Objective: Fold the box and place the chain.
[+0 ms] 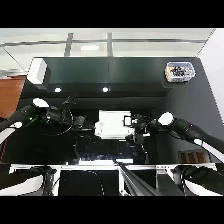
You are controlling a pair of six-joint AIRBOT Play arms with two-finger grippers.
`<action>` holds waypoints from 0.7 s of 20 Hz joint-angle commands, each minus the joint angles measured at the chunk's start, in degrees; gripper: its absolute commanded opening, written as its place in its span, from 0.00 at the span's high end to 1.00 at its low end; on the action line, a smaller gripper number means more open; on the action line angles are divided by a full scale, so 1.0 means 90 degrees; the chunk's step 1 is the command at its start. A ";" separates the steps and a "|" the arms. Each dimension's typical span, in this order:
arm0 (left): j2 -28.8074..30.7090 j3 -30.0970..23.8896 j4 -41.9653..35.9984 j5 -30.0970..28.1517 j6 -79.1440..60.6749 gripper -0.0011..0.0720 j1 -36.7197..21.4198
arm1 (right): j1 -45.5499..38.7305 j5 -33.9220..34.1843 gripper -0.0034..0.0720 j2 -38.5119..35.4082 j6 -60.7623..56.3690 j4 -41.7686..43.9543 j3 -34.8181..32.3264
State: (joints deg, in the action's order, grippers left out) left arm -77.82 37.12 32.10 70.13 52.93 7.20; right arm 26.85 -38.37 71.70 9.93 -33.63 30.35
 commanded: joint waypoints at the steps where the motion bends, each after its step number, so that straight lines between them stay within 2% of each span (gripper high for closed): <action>1: -0.0005 0.0240 -0.0015 0.0041 0.0211 0.13 0.0291 | 0.0007 0.0000 0.79 0.0000 0.0000 0.0000 -0.0002; 3: -0.0005 0.0459 0.0189 -0.0083 0.0704 0.15 0.0602 | 0.0007 0.0000 0.79 0.0000 0.0000 0.0000 0.0000; 5: -0.0005 0.0746 0.0733 -0.0192 0.1379 0.32 0.0923 | 0.0007 0.0000 0.79 0.0000 0.0000 0.0000 -0.0002; 8: -0.0005 0.1100 0.1263 -0.0236 0.2064 0.33 0.1375 | 0.0007 0.0000 0.79 0.0000 0.0000 0.0000 -0.0002; 14: -0.0005 0.1428 0.1622 -0.0352 0.2956 0.33 0.1851 | 0.0007 0.0000 0.79 0.0000 0.0000 0.0000 0.0000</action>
State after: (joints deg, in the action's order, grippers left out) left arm -77.84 48.62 43.77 68.05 73.80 21.93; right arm 26.85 -38.37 71.70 9.93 -33.65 30.35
